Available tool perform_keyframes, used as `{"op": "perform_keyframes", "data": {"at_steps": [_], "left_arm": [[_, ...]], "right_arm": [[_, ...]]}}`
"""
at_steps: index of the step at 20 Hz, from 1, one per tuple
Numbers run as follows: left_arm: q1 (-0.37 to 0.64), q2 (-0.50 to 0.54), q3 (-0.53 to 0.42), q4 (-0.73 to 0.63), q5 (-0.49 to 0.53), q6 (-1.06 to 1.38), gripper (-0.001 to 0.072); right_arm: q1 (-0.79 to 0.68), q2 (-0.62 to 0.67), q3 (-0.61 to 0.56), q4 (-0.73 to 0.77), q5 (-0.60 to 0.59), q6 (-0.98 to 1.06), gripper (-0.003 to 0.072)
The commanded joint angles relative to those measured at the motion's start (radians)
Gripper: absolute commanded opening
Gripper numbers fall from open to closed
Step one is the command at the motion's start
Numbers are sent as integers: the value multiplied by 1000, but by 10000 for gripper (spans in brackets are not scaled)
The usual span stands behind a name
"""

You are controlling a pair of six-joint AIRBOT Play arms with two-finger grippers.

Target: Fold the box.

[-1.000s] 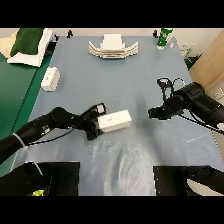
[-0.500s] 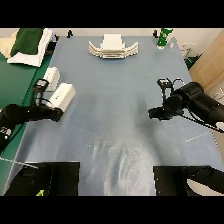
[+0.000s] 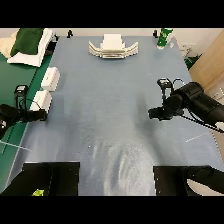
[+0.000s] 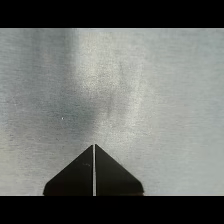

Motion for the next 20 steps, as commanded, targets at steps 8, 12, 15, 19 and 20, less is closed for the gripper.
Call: {"op": "perform_keyframes", "data": {"at_steps": [8, 12, 15, 19, 20], "left_arm": [[-107, -470, 386, -28, 140, -13, 470], [-116, -639, 615, -42, 131, -25, 469], [-117, -747, 762, -55, 77, -24, 470], [-123, -832, 866, -58, 47, -23, 470], [-130, -844, 877, -57, 48, -23, 470]], "right_arm": [[0, 0, 1, 0, 0, 0, 17], [0, 0, 1, 0, 0, 0, 17], [0, 0, 1, 0, 0, 0, 17], [0, 0, 1, 0, 0, 0, 17], [0, 0, 1, 0, 0, 0, 17]]}}
